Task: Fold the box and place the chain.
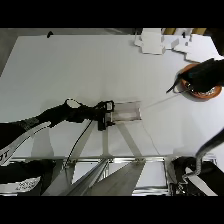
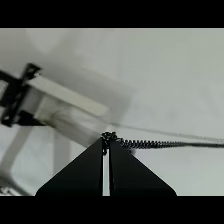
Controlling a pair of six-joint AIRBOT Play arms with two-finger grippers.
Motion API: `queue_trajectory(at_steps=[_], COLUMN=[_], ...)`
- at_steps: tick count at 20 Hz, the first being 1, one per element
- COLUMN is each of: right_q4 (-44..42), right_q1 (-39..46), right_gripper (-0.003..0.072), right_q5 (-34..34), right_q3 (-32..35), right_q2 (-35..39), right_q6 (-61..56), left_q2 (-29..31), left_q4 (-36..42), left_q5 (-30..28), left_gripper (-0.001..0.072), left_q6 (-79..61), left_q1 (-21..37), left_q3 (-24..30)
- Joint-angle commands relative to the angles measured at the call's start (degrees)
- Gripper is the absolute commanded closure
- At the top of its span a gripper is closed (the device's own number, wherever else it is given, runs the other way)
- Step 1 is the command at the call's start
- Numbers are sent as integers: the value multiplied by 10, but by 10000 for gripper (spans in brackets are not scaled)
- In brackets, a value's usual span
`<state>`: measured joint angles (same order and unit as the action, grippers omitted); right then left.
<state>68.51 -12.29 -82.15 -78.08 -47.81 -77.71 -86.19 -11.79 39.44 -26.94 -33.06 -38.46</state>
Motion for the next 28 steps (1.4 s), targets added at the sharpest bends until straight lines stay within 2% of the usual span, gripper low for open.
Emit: queue_trajectory(at_steps=[1,5,11,15,22,28], right_q4=[-12,-8,-6,35,37,56], right_q1=[-102,-190,-262,-270,-270,-270], right_gripper=[668,668,668,668,667,664], right_q5=[46,109,199,229,297,304], right_q3=[2,32,130,176,264,300], right_q2=[7,4,-22,-49,-99,-161], right_q6=[-19,-48,-50,-50,-51,-50], left_q2=[0,0,0,0,0,0], left_q4=[0,0,0,0,0,0], left_q5=[0,0,0,0,0,0], left_gripper=[540,540,540,540,540,540], left_q6=[0,0,0,0,0,0], left_q1=[0,0,0,0,0,0], left_q3=[0,0,0,0,0,0])
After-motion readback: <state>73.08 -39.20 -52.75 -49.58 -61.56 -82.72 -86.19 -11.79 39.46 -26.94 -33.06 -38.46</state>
